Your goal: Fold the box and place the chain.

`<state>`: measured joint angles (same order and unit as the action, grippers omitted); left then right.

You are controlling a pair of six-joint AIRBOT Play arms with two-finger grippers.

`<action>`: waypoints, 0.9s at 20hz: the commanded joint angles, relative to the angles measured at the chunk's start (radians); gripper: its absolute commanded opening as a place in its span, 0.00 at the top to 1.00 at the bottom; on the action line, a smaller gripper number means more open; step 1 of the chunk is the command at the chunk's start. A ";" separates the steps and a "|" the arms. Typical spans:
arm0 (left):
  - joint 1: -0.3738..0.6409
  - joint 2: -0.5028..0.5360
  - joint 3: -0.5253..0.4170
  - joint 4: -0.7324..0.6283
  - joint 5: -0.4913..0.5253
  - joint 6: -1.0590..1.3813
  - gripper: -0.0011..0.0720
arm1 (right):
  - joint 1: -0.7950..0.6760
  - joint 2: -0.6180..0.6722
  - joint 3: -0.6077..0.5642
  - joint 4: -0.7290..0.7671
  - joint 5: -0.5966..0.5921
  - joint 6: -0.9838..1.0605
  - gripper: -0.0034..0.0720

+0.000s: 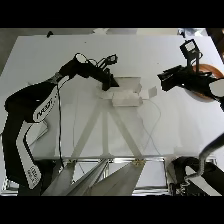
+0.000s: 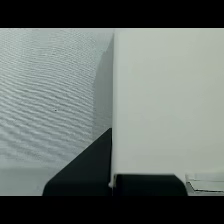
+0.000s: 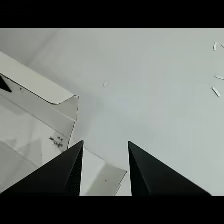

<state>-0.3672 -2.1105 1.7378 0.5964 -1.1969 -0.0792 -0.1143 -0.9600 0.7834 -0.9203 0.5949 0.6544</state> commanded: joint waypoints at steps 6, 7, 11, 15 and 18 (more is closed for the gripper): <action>-0.002 -0.001 0.000 0.006 -0.001 0.000 0.98 | 0.000 0.045 0.008 0.005 0.279 -0.409 0.18; -0.002 -0.001 0.000 0.006 -0.001 0.000 0.98 | 0.000 0.054 0.008 0.005 0.290 -0.408 0.18; -0.002 -0.001 0.000 0.006 -0.001 0.000 0.98 | 0.000 0.060 0.008 0.004 0.291 -0.408 0.18; -0.002 -0.001 0.000 0.006 -0.001 0.000 0.98 | -0.003 0.060 0.006 0.010 0.294 -0.355 0.15; -0.002 -0.001 0.000 0.006 -0.002 0.000 0.98 | -0.017 0.050 -0.035 0.041 0.263 -0.498 0.15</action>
<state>-0.3687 -2.1109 1.7378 0.6018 -1.1984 -0.0792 -0.1246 -0.9051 0.7761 -0.9070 0.8757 0.2562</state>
